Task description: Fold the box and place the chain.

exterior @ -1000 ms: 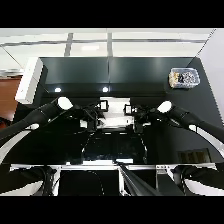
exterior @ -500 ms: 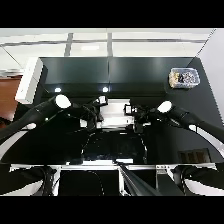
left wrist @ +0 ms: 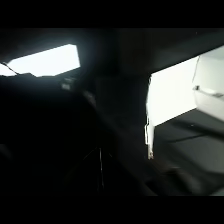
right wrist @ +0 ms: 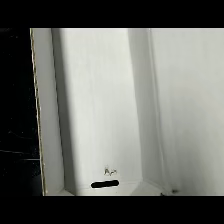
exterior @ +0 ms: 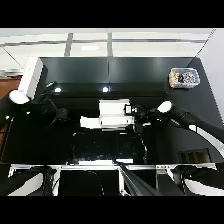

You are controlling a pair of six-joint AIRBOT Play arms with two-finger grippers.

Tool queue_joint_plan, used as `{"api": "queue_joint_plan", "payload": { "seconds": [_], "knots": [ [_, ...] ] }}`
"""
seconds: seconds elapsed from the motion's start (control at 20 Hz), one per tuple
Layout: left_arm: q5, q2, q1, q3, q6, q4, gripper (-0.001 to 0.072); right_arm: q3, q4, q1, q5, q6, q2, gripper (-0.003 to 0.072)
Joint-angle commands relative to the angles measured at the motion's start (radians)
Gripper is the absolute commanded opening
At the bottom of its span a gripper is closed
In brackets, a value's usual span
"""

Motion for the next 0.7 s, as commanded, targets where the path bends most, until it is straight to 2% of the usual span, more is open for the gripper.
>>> {"api": "queue_joint_plan", "payload": {
  "seconds": [0.0, 0.1, 0.35, 0.5, 0.65],
  "knots": [
    [-0.056, -0.016, 0.168, -0.132, -0.041, -0.256, 0.0023, 0.001, 0.0, 0.0, 0.0, 0.0, 0.0, 0.0164],
    [-0.027, -0.047, 0.131, -0.159, -0.039, -0.253, 0.0024, 0.001, 0.0, 0.001, 0.0, 0.0, 0.0, 0.0165],
    [0.123, -0.183, -0.056, -0.135, -0.037, -0.322, 0.0023, 0.001, 0.0, 0.0, 0.0, 0.0, 0.0, 0.0164],
    [0.129, -0.266, -0.159, -0.063, -0.027, -0.325, 0.0024, 0.001, 0.0, 0.001, 0.0, 0.0, 0.0, 0.0165],
    [0.096, -0.288, -0.218, 0.005, 0.016, -0.324, 0.0025, 0.001, 0.0, 0.0, 0.0, 0.0, 0.0, 0.0165]
  ]
}}
